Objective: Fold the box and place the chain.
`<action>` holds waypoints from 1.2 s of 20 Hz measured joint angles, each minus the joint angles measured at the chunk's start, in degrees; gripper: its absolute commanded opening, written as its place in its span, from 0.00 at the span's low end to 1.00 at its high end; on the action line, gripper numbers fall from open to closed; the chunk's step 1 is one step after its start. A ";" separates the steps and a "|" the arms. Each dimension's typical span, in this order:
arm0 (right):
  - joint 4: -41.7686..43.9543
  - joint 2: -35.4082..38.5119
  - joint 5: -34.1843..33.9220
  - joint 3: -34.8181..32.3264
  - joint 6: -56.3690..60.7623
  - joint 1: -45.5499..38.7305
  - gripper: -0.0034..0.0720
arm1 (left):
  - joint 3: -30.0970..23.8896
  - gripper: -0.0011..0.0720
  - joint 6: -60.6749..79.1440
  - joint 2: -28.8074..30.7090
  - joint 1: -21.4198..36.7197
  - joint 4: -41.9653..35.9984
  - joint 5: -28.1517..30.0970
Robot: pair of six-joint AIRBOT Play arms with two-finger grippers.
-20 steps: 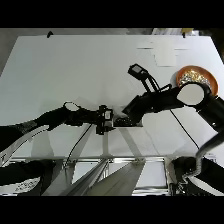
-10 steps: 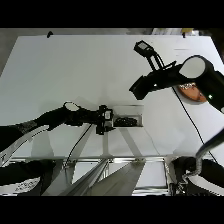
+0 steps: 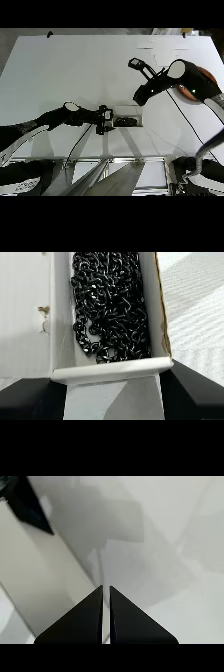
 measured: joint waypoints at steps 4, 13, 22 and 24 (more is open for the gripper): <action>2.69 0.57 1.95 -3.08 -5.01 2.10 0.12 | 0.00 0.11 0.02 0.00 0.00 0.00 -0.02; 4.35 11.34 2.32 -13.68 -17.90 5.84 0.40 | 0.00 0.11 0.02 0.00 0.00 0.02 0.00; -1.38 14.29 0.57 -15.39 -20.02 8.31 0.43 | 0.00 0.11 0.00 0.00 0.00 0.00 0.00; -2.80 14.97 -0.13 -15.41 -20.17 8.44 0.43 | 0.00 0.11 0.00 0.00 -0.02 0.00 0.00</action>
